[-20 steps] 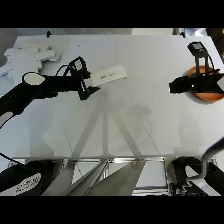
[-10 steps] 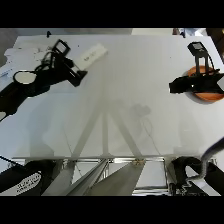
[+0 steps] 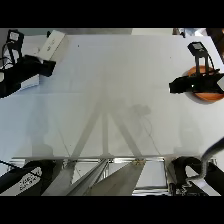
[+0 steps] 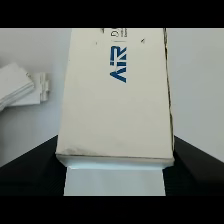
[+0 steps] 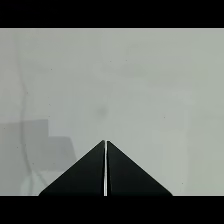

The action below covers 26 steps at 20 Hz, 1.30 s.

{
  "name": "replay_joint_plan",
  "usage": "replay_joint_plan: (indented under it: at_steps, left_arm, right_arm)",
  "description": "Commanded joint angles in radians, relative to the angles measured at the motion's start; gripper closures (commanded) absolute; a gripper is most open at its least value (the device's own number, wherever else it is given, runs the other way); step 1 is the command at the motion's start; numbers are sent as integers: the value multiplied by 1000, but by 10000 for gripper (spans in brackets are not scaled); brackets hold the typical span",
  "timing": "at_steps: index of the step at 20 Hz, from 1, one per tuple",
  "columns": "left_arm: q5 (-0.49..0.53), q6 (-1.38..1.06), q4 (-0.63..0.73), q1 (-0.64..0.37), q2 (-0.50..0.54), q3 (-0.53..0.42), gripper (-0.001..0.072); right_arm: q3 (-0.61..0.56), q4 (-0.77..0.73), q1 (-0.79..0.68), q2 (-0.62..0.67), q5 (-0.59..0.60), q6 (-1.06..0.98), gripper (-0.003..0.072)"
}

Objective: Fold the box and place the chain.

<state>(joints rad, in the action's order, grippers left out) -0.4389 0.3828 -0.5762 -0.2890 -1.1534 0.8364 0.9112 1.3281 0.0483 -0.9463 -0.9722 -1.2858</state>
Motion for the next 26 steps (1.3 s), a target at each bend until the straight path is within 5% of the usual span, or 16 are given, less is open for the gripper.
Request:
replay_joint_plan:
  at_steps: [1, 6, 13, 15, 17, 19, 26]
  left_arm:
    - [53, 116, -92, -58, 2, -70, 711]
    - [86, 110, -95, -59, -66, -193, 707]
    - [124, 62, -94, -58, -189, -199, 705]
    - [126, 63, -94, -58, -206, -199, 590]
    - [126, 62, -94, -58, -207, -198, 258]
    - [117, 62, -99, -59, -204, -198, 6]
    - [6, 63, -101, -61, -75, -198, -8]
  right_arm:
    - [1, 0, 0, 1, 0, 0, 677]
    - [1, 0, 0, 1, 0, 0, 677]
    - [1, 0, 0, 1, 0, 0, 677]
    - [1, 0, 0, 1, 0, 0, 677]
    - [1, 0, 0, 1, 0, 0, 677]
    - [1, 0, 0, 1, 0, 0, 677]
    - [1, 0, 0, 1, 0, 0, 677]
